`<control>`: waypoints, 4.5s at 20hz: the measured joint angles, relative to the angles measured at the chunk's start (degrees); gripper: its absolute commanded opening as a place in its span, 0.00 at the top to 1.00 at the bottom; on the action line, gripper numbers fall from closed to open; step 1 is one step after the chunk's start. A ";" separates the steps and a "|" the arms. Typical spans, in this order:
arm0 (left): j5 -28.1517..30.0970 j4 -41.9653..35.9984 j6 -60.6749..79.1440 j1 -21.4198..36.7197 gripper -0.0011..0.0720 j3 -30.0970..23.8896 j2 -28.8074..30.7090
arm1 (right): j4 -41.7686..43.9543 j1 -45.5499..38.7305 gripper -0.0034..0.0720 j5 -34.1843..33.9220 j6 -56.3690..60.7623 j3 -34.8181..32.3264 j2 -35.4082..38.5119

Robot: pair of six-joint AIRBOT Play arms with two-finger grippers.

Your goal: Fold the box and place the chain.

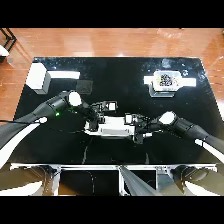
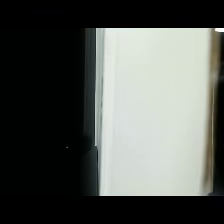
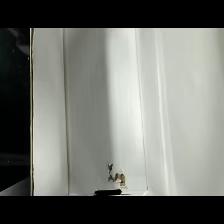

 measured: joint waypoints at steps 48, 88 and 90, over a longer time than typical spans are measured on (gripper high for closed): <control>-0.39 0.48 -0.24 0.00 0.96 -0.02 0.00 | -0.90 -0.55 0.21 -2.08 0.35 0.04 -0.98; -0.46 0.46 -0.26 0.00 0.96 -0.02 0.00 | -3.65 -0.94 0.21 -1.46 2.16 -0.07 -0.46; -0.46 0.46 -0.26 0.00 0.96 -0.02 0.00 | -3.72 -0.94 0.21 -1.51 2.21 -0.07 -0.35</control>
